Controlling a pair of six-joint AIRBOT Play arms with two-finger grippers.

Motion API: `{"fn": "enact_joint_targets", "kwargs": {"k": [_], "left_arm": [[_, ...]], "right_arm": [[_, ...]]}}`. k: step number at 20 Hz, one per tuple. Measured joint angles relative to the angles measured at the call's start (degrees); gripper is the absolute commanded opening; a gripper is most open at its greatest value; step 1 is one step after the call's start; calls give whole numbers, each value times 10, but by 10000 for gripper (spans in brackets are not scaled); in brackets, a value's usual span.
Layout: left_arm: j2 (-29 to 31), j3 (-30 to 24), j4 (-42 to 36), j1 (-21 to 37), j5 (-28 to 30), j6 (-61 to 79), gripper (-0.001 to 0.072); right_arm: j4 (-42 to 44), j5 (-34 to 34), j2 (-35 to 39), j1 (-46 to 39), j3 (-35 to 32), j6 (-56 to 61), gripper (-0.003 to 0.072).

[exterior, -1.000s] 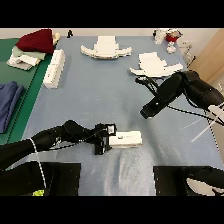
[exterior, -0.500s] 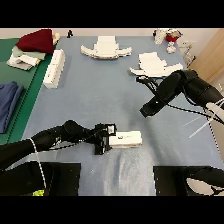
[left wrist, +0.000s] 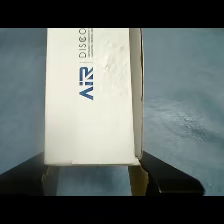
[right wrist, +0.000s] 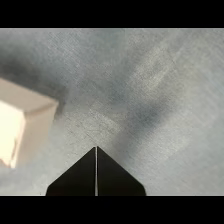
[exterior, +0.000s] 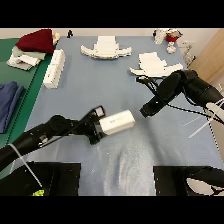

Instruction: Fold the box.

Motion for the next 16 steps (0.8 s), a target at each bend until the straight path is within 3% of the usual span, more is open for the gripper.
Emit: {"fn": "enact_joint_targets", "kwargs": {"k": [5,9,12,16], "left_arm": [[108,0,190,240,-81,-212,515],[132,0,246,447,-88,-272,515],[103,3,259,532,-42,-288,515],[20,33,263,563,33,-296,515]], "right_arm": [[0,0,0,0,0,0,4],[0,0,0,0,0,0,5],[0,0,0,0,0,0,5],[0,0,0,0,0,0,5]]}}
